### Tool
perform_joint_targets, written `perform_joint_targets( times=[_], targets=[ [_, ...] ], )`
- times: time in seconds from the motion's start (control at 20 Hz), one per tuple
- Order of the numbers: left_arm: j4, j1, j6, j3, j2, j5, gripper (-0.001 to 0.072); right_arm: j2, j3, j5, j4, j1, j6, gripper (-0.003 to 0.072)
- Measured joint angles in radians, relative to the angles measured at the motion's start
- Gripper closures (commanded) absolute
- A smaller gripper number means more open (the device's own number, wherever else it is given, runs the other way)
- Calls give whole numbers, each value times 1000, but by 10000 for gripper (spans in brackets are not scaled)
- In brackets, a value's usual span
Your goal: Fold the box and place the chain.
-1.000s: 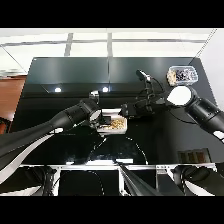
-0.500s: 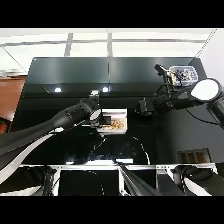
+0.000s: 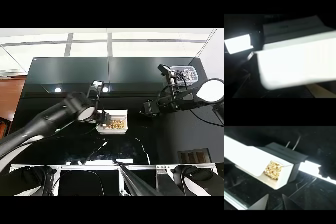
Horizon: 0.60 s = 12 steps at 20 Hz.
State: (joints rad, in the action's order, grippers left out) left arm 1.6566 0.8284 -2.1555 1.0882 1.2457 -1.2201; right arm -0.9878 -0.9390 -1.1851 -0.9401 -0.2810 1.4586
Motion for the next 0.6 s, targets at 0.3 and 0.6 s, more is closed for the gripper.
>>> perform_joint_targets(
  times=[0.3, 0.6],
  targets=[
    [-257, -370, 370, -269, -238, -37, 66, 1, 0, 18, -10, 0, 0, 477],
    [-857, -618, 1354, -525, -269, 59, 55, 1, 0, 40, -18, 0, 2, 478]
  ],
)
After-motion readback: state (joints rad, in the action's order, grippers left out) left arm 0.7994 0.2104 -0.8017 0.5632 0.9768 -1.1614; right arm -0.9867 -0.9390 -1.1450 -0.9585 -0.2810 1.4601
